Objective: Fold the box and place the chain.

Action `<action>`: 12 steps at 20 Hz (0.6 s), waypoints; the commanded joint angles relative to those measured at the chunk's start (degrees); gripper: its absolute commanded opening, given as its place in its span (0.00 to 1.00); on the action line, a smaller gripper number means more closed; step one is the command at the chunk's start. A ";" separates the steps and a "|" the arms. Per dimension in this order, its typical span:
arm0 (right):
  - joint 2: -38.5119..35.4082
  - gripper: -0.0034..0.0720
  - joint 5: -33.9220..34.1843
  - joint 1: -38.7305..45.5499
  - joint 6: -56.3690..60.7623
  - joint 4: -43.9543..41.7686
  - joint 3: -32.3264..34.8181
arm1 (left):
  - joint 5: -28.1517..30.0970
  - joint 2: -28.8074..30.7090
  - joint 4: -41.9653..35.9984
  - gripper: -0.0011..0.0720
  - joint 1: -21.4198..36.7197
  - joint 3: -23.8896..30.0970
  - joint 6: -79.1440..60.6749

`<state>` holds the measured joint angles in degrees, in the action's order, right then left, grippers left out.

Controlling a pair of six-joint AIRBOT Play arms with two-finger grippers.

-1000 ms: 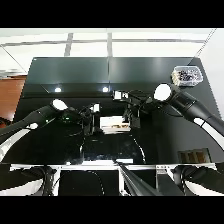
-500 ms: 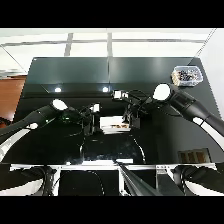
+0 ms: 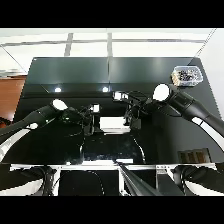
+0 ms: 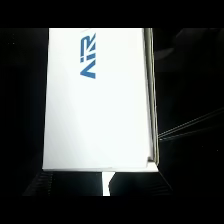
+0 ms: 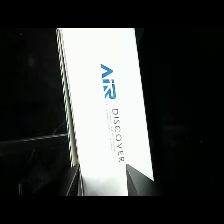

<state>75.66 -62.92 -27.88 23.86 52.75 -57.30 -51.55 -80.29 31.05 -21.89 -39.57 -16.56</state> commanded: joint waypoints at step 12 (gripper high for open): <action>0.57 0.41 0.00 -0.04 -0.20 -0.24 -0.04 | 0.15 -0.02 0.00 0.70 -0.02 -0.04 0.04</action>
<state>76.18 -62.94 -27.88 23.64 52.66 -57.36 -51.48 -80.27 31.05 -21.89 -39.57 -16.49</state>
